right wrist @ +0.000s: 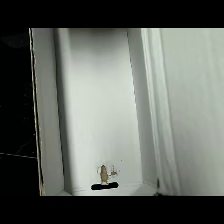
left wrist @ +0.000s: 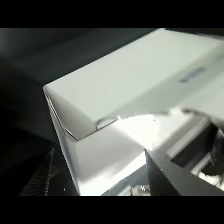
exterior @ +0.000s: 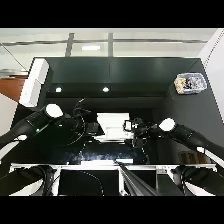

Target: Fold the box and place the chain.

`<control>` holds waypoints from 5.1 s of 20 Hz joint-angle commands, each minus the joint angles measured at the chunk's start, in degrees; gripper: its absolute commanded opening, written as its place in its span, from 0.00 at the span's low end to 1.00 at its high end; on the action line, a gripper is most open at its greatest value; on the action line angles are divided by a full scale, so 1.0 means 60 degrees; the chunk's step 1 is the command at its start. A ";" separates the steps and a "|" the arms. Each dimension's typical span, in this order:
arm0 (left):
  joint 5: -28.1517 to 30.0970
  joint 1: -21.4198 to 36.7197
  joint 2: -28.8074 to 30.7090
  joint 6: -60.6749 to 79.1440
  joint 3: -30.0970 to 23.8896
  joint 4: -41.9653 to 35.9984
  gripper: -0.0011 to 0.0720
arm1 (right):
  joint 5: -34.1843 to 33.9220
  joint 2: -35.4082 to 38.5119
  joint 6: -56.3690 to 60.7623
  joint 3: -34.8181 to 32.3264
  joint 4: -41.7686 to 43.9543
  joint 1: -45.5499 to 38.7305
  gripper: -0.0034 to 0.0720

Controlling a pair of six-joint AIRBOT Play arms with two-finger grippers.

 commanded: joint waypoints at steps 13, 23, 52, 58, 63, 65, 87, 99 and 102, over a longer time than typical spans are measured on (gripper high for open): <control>0.0627 -0.3271 -0.0401 -0.8302 0.1443 0.6277 0.86 | 0.0000 -0.0007 0.0004 0.0000 0.0004 0.0004 0.75; -0.1024 -0.3909 -0.1494 -0.9562 0.2601 0.7439 0.57 | 0.0000 -0.0007 0.0007 0.0000 0.0000 0.0004 0.75; -0.0572 -0.4284 -0.1854 -1.0087 0.2779 0.7675 0.39 | -0.0004 -0.0007 0.0007 0.0000 0.0000 0.0004 0.75; -0.0856 -0.4273 -0.1923 -1.0273 0.3115 0.8098 0.37 | -0.0004 -0.0007 0.0007 0.0000 0.0000 0.0004 0.75; -0.0973 -0.4328 -0.2095 -1.0306 0.3122 0.7996 0.05 | 0.0000 -0.0007 0.0007 0.0000 0.0004 0.0004 0.75; -0.0984 -0.4324 -0.2095 -1.0302 0.3126 0.7996 0.05 | 0.0000 -0.0007 0.0007 0.0000 0.0004 0.0004 0.75; -0.0590 -0.4320 -0.2095 -1.0258 0.3126 0.8021 0.05 | -0.0102 0.0197 0.0288 0.0004 -0.0149 -0.0022 0.98; -0.1078 -0.4324 -0.2095 -1.0076 0.3126 0.8408 0.05 | 0.0750 0.1330 0.1745 -0.0004 -0.2470 0.0004 0.59; -0.1045 -0.4324 -0.2095 -1.0065 0.3126 0.8371 0.05 | 0.0495 0.1195 0.1756 -0.0004 -0.1730 0.0004 0.45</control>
